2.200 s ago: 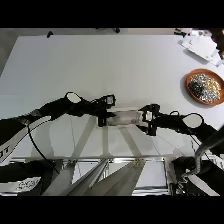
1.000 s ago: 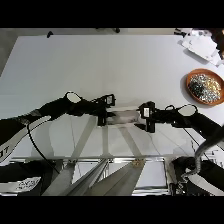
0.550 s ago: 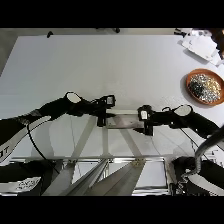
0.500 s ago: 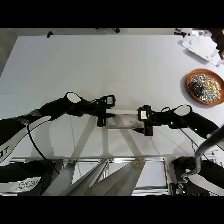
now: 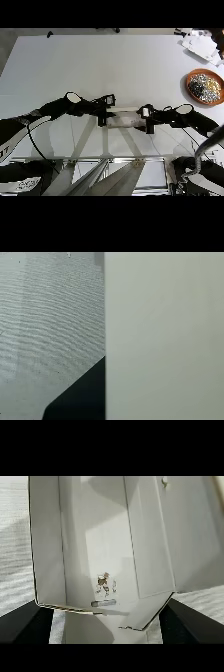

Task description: Fold the box and place the chain.

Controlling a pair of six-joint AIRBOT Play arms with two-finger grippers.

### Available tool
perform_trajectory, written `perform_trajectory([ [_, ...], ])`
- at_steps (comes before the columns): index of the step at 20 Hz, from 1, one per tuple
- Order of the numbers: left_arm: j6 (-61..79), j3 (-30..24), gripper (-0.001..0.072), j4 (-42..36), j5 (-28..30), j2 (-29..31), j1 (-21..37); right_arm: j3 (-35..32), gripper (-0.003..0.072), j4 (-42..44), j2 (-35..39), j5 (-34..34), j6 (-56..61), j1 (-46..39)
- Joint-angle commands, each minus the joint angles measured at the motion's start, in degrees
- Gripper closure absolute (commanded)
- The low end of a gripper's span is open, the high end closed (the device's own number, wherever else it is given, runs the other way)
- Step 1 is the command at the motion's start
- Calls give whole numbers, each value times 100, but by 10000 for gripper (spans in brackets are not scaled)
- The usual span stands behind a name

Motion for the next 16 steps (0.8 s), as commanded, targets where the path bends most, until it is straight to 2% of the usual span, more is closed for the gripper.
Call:
perform_trajectory([
  [1, 20, -2, 695, 11, -15, -2, -2, 2, 40, 127, -7, 59, -302, -57],
  [16, 20, -2, 695, 11, -15, -2, -2, 181, 42, 367, -566, 249, -634, 116],
])
